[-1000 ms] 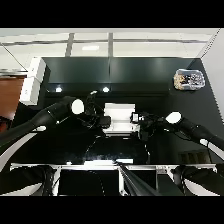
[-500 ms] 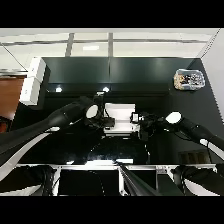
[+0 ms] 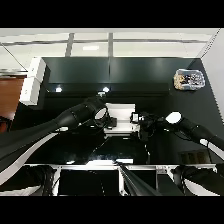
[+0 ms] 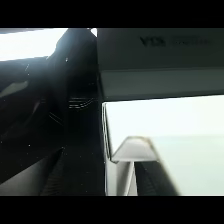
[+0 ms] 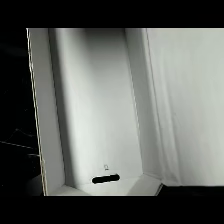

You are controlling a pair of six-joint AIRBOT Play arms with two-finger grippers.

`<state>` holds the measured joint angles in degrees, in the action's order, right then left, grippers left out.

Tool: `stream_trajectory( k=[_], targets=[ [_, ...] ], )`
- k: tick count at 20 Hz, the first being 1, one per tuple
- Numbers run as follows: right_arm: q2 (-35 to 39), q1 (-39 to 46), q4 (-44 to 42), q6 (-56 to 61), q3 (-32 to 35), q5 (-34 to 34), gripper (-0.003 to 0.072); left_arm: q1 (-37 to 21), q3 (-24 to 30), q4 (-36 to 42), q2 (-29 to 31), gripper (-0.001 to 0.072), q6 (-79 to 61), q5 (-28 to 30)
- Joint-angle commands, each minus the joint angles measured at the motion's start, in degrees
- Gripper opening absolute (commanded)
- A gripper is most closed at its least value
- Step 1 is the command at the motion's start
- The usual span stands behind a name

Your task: Fold the box and place the chain.

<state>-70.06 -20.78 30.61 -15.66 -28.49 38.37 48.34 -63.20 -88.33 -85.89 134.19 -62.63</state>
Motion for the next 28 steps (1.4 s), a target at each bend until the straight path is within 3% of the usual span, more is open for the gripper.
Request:
stream_trajectory(
  k=[1, 2, 3, 4, 8, 11, 15, 17, 18, 25, 27, 28],
  targets=[
    [0.0, 0.0, 0.0, 0.0, 0.0, 0.0, 0.024, 0.1, -1.2, -0.5, -0.8, 0.0484, 1.5, -0.6],
    [0.0, 0.0, 0.0, 0.0, 0.0, 0.0, 0.024, 0.1, -1.3, -0.6, -0.8, 0.0475, 1.5, -0.7],
    [0.0, 0.0, 0.0, 0.0, 0.0, 0.0, 0.024, 0.1, -1.3, -0.5, -0.8, 0.0354, 1.5, -0.9],
    [0.0, 0.0, 0.0, 0.0, 0.0, 0.0, 0.0239, 0.2, -1.3, -0.5, -0.8, 0.0284, 1.5, -0.9],
    [0.0, 0.0, 0.0, 0.0, 0.0, 0.0, 0.024, 0.6, -1.3, -0.1, -0.8, 0.0269, 1.5, -0.1],
    [0.0, 0.0, 0.0, 0.0, 0.0, 0.0, 0.024, 0.6, -1.3, 0.4, -0.8, 0.0026, 1.5, 0.0],
    [0.0, 0.0, 0.0, 0.0, 0.0, 0.0, 0.0239, 0.6, -1.3, 0.4, -0.8, 0.0042, 1.5, 0.7],
    [0.0, 0.0, 0.0, 0.0, 0.0, 0.0, 0.0239, 0.6, -1.3, 0.3, -0.8, 0.0301, 2.2, 0.8],
    [0.0, 0.0, 0.0, 0.0, 0.0, 0.0, 0.0239, 0.6, -1.3, 0.2, -0.8, 0.0308, 2.8, 0.7],
    [0.0, 0.0, 0.0, 0.0, 0.0, 0.0, 0.0239, 0.6, -1.3, 0.8, -2.6, 0.0299, 2.8, 0.6],
    [0.0, 0.0, 0.0, 0.0, 0.0, 0.0, 0.024, 0.6, -1.3, 0.8, -2.8, 0.0233, 2.8, 0.6],
    [0.0, 0.0, 0.0, 0.0, 0.0, 0.0, 0.024, 0.6, -1.3, 0.8, -2.8, 0.0066, 2.7, 0.6]
  ],
)
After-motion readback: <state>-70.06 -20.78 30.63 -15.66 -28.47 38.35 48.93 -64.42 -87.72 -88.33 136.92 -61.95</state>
